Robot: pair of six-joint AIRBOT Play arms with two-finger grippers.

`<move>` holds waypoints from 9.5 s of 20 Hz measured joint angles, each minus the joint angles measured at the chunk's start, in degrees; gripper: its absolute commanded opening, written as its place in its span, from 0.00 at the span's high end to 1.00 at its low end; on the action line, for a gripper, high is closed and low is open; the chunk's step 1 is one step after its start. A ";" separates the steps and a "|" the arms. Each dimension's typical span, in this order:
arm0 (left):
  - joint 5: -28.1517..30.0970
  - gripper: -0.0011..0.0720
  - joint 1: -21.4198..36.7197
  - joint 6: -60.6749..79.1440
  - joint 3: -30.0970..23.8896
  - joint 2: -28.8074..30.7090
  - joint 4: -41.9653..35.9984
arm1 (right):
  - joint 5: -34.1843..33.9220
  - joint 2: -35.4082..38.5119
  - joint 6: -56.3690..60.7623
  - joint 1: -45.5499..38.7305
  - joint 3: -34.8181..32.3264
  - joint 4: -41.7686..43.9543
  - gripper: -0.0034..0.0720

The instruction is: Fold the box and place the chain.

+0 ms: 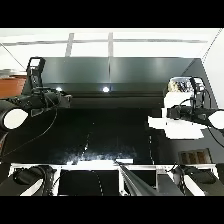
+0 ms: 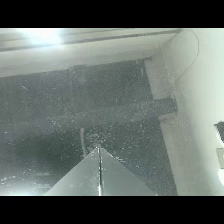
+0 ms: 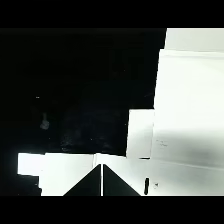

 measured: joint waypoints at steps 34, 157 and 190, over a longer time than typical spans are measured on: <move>20.98 0.01 -0.09 -0.22 0.00 -1.01 -4.46 | -29.55 -0.07 0.09 0.00 0.00 3.10 0.00; -10.36 0.94 -10.03 87.84 6.25 -34.93 -36.79 | 18.25 -5.55 -42.88 -13.20 9.81 21.11 0.03; -4.52 0.94 -8.28 99.84 0.96 -34.45 -44.30 | -1.90 -5.73 -71.12 17.94 -11.23 20.72 0.03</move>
